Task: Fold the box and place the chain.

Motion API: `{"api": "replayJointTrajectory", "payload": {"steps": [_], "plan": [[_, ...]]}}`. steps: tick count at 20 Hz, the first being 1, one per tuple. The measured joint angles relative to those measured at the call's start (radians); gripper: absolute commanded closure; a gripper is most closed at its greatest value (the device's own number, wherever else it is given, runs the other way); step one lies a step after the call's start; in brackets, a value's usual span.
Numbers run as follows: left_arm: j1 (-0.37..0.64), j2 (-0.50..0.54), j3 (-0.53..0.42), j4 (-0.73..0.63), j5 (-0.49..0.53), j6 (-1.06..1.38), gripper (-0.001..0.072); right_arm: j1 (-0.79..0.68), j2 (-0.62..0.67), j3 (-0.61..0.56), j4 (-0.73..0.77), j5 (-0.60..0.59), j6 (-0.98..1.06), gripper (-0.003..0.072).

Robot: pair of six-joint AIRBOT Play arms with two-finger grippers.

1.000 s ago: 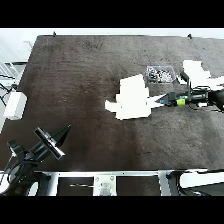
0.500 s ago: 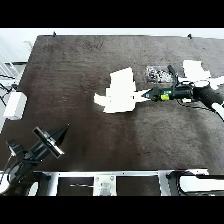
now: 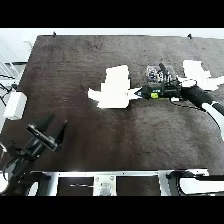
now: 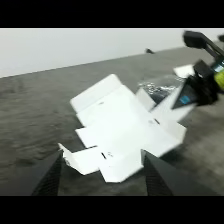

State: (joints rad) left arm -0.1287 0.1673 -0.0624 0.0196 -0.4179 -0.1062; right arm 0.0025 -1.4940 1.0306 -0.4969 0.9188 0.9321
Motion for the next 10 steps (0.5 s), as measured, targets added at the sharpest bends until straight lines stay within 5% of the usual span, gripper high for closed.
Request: {"api": "replayJointTrajectory", "payload": {"steps": [10], "plan": [[0.000,0.000,0.003,-0.159,0.120,0.001,0.0151,0.066,-0.078,0.000,0.006,-0.060,-0.117,0.0678]]}}
